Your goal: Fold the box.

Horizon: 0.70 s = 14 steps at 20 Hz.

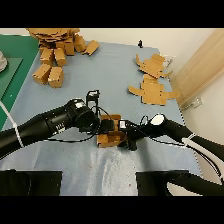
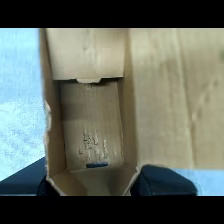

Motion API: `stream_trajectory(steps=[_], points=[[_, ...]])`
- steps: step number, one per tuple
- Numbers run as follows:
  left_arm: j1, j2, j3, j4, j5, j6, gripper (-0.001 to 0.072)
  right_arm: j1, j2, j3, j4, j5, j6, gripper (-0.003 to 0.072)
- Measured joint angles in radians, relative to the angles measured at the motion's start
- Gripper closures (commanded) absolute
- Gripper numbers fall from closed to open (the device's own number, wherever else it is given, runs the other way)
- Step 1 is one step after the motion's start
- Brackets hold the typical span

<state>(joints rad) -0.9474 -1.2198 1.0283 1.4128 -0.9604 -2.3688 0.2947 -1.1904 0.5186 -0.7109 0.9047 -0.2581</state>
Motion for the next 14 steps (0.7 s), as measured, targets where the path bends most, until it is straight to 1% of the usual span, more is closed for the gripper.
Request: stream_trajectory(steps=[4, 6, 9, 14], points=[[0.021, 0.004, 0.011, -0.002, -0.104, -0.006, 0.0340, 0.000, 0.000, 0.000, 0.003, 0.000, 0.003, 0.0216], [0.024, 0.006, 0.013, 0.003, -0.114, -0.004, 0.0340, 0.000, 0.000, 0.000, 0.006, -0.001, 0.003, 0.0216], [0.027, 0.006, 0.014, 0.014, -0.098, 0.006, 0.0340, 0.000, -0.001, 0.000, 0.011, -0.024, 0.003, 0.0216], [0.022, -0.001, 0.014, 0.017, -0.015, 0.012, 0.0341, 0.001, -0.002, 0.000, 0.026, -0.075, 0.003, 0.0216]])
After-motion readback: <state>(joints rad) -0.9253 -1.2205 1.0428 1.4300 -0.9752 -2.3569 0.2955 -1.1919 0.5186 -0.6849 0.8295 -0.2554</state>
